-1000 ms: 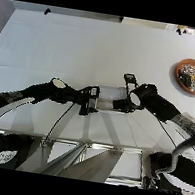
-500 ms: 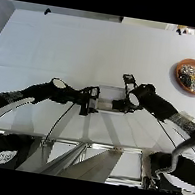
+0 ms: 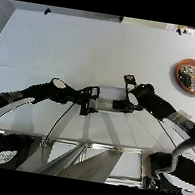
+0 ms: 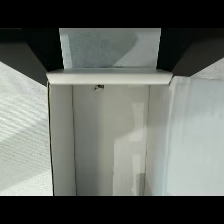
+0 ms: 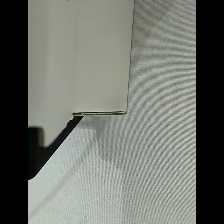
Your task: Fold the box and place the chain.
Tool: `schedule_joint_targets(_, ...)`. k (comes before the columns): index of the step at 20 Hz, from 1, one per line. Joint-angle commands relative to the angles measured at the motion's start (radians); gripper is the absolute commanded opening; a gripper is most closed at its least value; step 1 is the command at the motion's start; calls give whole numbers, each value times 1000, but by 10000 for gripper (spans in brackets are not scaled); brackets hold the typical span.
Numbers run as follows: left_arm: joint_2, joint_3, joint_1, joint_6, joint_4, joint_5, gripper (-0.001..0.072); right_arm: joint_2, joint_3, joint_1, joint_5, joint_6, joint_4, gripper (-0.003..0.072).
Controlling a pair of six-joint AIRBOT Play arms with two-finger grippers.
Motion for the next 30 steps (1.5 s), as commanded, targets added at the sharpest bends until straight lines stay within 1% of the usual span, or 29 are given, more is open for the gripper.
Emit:
schedule_joint_targets(1, 0, 0, 0, 3, 1, 0, 209, -2, 0, 0, 11, -3, -4, 20)
schedule_joint_targets(2, 0, 0, 0, 2, 1, 0, 209, -2, 0, 0, 11, -3, -4, 39)
schedule_joint_targets(3, 0, 0, 0, 3, 1, 0, 209, -2, 0, 0, 11, -3, -4, 135)
schedule_joint_targets(4, 0, 0, 0, 3, 1, 0, 209, -2, 0, 0, 11, -2, -4, 151)
schedule_joint_targets(8, 0, 0, 0, 3, 1, 0, 209, -2, 0, 0, 14, 18, -11, 149)
schedule_joint_targets(10, 0, 0, 0, 3, 1, 0, 209, -2, 0, 0, 13, 27, -12, 110)
schedule_joint_targets(17, 0, 0, 0, 2, 1, 0, 209, -21, 0, 0, 8, 21, 26, 67)
schedule_joint_targets(18, 0, 0, 0, 3, 1, 0, 209, -20, 0, 0, 10, 16, 25, 37)
schedule_joint_targets(19, 0, 0, 0, 3, 1, 0, 209, -20, 0, 0, 11, 9, 24, 22)
schedule_joint_targets(23, 0, 0, 0, 3, 1, 0, 209, -20, 0, 0, 13, -10, 22, 22)
schedule_joint_targets(24, 0, 0, 0, 3, 1, 0, 209, -19, 0, 0, 14, -25, 22, 58)
schedule_joint_targets(25, 0, 0, 0, 3, 1, 0, 209, -11, 0, 0, 18, -35, 21, 142)
schedule_joint_targets(27, 0, 0, 0, 3, 1, 0, 209, 18, 0, 0, 18, -35, 17, 143)
schedule_joint_targets(28, 0, 0, 0, 3, 1, 0, 209, 34, 0, 0, 17, -43, 17, 166)
schedule_joint_targets(29, 0, 0, 0, 3, 1, 0, 209, 52, 1, 0, 36, -71, 14, 260)
schedule_joint_targets(30, 0, 0, 0, 3, 1, 0, 209, 66, 1, 0, 65, -92, 13, 307)
